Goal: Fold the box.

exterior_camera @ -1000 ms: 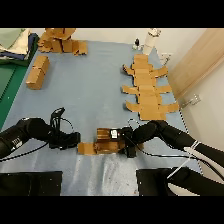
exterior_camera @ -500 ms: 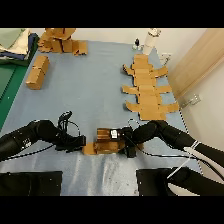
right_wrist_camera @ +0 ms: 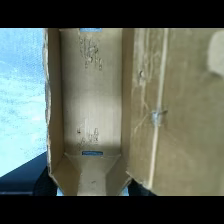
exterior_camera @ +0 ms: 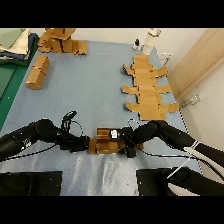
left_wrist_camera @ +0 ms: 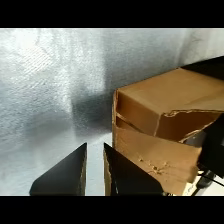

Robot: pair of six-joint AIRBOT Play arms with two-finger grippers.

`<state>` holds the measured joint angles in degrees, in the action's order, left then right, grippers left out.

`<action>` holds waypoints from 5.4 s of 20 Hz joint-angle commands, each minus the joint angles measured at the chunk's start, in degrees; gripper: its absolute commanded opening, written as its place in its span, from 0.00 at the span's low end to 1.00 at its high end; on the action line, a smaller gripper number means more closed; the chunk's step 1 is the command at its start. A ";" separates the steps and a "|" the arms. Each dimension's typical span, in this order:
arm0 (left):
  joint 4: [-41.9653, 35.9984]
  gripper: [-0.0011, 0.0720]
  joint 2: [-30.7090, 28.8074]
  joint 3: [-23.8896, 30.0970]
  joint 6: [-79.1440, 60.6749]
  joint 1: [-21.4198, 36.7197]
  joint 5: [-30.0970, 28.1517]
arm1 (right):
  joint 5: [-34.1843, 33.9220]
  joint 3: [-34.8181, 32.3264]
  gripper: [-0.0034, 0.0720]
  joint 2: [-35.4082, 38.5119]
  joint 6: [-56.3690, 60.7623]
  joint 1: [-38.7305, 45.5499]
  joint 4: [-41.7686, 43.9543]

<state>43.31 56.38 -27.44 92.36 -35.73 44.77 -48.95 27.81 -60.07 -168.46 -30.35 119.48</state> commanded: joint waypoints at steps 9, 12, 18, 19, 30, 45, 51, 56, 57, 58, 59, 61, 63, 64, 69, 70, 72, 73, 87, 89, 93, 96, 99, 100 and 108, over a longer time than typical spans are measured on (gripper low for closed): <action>-2.82 0.51 -3.04 -2.27 -1.33 0.00 -1.33 | 0.00 0.02 0.71 0.04 0.00 0.02 -0.13; -3.43 0.51 -2.73 -2.25 -1.33 0.00 -1.42 | 0.00 0.02 0.71 0.04 0.00 0.02 -0.13; -4.59 0.51 -2.23 -2.25 -1.49 -0.02 -4.44 | 0.00 0.02 0.71 0.04 0.00 0.02 -0.15; -4.66 0.52 -1.81 -2.25 -1.29 -0.02 -3.61 | 0.00 0.02 0.71 0.04 0.00 0.02 -0.13; 3.21 0.74 -0.04 -5.64 8.72 -6.84 -2.40 | 0.00 0.02 0.71 0.04 0.00 0.02 -0.15; 32.20 0.74 11.67 -18.14 47.41 -22.75 0.92 | 0.00 0.02 0.71 0.04 0.00 0.02 -0.15; 39.01 0.74 15.72 -24.35 53.20 -24.59 8.24 | 0.00 0.02 0.71 0.04 0.00 0.02 -0.15; 42.66 0.74 22.08 -29.40 59.28 -28.41 12.92 | 0.00 0.02 0.71 0.04 0.00 0.02 -0.15; 43.45 0.74 23.50 -30.49 60.22 -28.87 14.67 | 0.00 0.02 0.71 0.04 0.00 0.02 -0.15; 43.54 0.74 24.65 -31.26 60.30 -28.96 15.54 | 0.00 0.02 0.71 0.04 0.00 0.02 -0.15; 43.47 0.74 25.70 -31.95 60.33 -29.00 15.69 | 0.00 0.02 0.71 0.04 0.00 0.00 -0.15; 43.56 0.74 27.47 -33.44 60.28 -29.20 15.67 | 0.00 0.02 0.71 0.04 0.00 0.02 -0.15; 44.00 0.74 28.76 -34.86 60.24 -29.31 15.74 | 0.00 0.02 0.71 0.04 0.00 0.02 -0.15; 44.17 0.64 29.11 -35.28 60.24 -29.29 15.74 | 0.00 0.02 0.71 0.04 0.00 0.02 -0.15; 44.11 0.03 29.35 -35.47 60.04 -29.31 15.93 | 0.00 0.02 0.71 0.04 0.00 0.02 -0.15; 44.09 0.03 29.35 -35.47 60.02 -29.31 15.89 | 0.00 0.02 0.71 0.04 0.00 0.02 -0.15; 43.52 0.03 29.35 -35.47 59.98 -29.31 15.89 | 0.00 0.02 0.71 0.04 0.00 0.02 -0.15; 43.25 0.03 29.35 -35.47 59.98 -29.31 15.91 | 0.00 0.02 0.71 0.04 0.00 0.02 -0.15; 44.54 0.92 23.21 -35.95 59.54 -29.24 21.88 | 0.00 0.02 0.71 0.04 0.00 0.02 -0.13; 45.29 0.92 22.27 -35.95 59.49 -29.18 24.85 | 0.00 0.02 0.71 0.04 0.00 0.02 -0.15; 45.92 0.92 20.48 -35.95 58.42 -29.18 26.05 | 0.00 0.02 0.71 0.04 0.00 0.02 -0.15; 45.92 0.56 19.63 -35.95 57.24 -29.18 28.87 | 0.00 0.02 0.71 0.04 0.00 0.02 -0.15; 45.99 0.55 18.32 -35.95 56.24 -29.16 29.38 | 0.00 0.02 0.71 0.04 0.00 0.02 -0.15; 45.99 0.55 17.99 -35.95 55.89 -29.16 29.33 | 0.00 0.02 0.71 0.04 0.00 0.02 -0.15; 46.77 0.14 17.68 -35.95 53.46 -27.61 33.07 | 0.00 0.02 0.71 0.04 0.00 0.02 -0.15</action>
<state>89.36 74.15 -63.35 146.98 -64.05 75.61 -48.95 27.81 -60.10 -168.46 -30.35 119.37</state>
